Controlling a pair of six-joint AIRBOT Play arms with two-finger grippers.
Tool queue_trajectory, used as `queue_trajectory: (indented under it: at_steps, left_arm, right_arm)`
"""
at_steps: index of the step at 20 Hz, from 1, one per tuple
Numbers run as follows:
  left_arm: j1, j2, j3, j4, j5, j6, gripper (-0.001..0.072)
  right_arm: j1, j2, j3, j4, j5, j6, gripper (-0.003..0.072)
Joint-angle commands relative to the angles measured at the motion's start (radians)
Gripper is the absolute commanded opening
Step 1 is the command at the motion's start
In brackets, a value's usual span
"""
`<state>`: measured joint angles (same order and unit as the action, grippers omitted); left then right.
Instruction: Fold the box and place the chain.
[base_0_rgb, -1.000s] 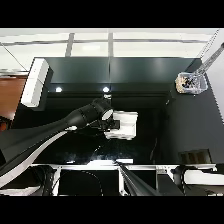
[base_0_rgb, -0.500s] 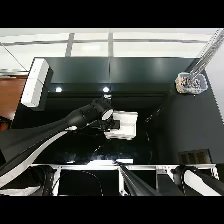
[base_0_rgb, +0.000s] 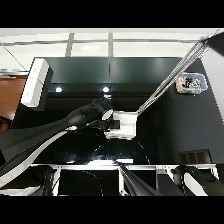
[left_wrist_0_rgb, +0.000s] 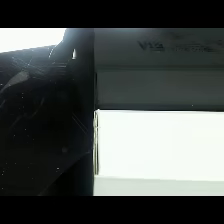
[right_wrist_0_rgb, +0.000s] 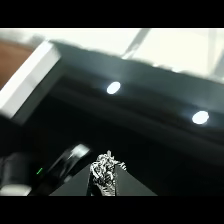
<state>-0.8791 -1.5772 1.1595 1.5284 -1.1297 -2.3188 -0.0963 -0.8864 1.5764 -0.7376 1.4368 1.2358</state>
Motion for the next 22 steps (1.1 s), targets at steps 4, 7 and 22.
queue_trajectory:
  at_steps: [4, 7, 22]
  left_arm:
    - [0.002, 0.0, 0.0, 0.0, 0.002, 0.0, 0.003]
    - [0.002, 0.0, 0.0, 0.0, 0.001, 0.0, 0.003]
    - [0.002, 0.0, 0.0, 0.0, -0.005, 0.0, 0.003]
  right_arm:
    - [0.126, 0.016, -0.025, 0.009, 0.119, 0.014, 0.0004]
    - [0.138, 0.016, -0.025, 0.008, 0.151, 0.024, 0.0004]
    - [0.142, 0.015, -0.025, 0.27, 0.0, 0.063, 0.0004]
